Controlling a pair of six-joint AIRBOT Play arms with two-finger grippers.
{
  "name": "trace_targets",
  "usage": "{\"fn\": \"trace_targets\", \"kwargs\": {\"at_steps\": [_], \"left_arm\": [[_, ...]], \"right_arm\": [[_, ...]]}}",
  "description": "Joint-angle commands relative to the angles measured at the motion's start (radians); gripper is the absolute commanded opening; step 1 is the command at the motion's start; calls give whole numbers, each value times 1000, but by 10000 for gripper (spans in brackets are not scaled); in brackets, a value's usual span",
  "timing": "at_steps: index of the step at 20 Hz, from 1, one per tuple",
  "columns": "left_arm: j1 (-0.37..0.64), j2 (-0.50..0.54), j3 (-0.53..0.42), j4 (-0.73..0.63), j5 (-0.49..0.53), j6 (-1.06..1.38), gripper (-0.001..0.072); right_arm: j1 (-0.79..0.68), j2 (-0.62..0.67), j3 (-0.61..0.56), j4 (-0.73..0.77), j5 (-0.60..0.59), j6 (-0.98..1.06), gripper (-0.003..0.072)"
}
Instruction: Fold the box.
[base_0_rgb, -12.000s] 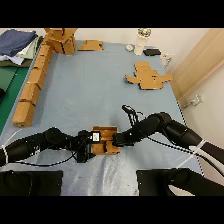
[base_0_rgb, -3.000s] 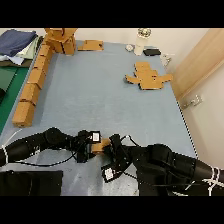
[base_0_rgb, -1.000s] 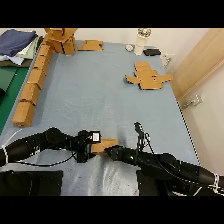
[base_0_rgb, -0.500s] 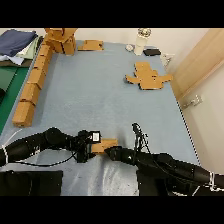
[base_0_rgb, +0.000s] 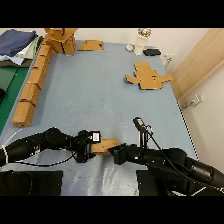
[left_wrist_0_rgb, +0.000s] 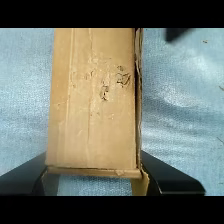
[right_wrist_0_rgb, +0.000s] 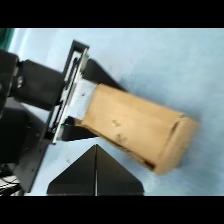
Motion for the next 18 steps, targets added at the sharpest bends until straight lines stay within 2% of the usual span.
{"fn": "trace_targets", "kwargs": {"at_steps": [1, 3, 5, 11, 18], "left_arm": [[0, 0, 1, 0, 0, 0, 469], [0, 0, 1, 0, 0, 0, 470], [0, 0, 1, 0, 0, 0, 469], [0, 0, 1, 0, 5, 0, 469], [0, 0, 1, -1, -3, -9, 469]], "right_arm": [[-113, -20, 99, -354, -316, 225, 4], [-212, -82, 168, -422, -504, 272, 4], [-285, -138, 225, -383, -597, 272, 5], [-302, -211, 245, -289, -586, 277, 5], [-302, -232, 245, -283, -586, 329, 5]]}}
